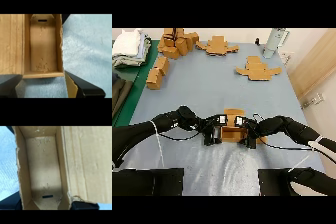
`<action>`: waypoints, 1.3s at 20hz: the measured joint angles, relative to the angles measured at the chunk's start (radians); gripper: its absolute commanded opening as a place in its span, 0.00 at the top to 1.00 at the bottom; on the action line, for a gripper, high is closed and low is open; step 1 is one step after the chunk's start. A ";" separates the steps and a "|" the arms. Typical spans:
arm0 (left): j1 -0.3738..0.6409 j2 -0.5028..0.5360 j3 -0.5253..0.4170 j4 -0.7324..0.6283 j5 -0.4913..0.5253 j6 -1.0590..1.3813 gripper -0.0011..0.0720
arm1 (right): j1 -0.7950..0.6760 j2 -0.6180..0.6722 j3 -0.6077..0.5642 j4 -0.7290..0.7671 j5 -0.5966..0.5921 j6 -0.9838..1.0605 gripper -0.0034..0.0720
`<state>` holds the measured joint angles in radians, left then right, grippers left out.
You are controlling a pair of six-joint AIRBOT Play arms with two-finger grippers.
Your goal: Fold the box.
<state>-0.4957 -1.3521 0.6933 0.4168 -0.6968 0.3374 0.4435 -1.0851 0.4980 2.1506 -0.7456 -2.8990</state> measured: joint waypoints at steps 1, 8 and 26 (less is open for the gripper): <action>-0.007 0.000 0.000 -0.003 0.012 -0.010 0.04 | 0.000 0.000 0.000 0.000 0.000 0.000 0.22; -0.052 0.000 0.000 0.034 0.074 -0.107 0.04 | 0.000 0.000 0.000 0.000 0.000 0.000 0.22; -0.066 -0.001 0.002 0.069 0.089 -0.154 0.34 | 0.000 0.000 0.000 0.000 0.000 0.000 0.22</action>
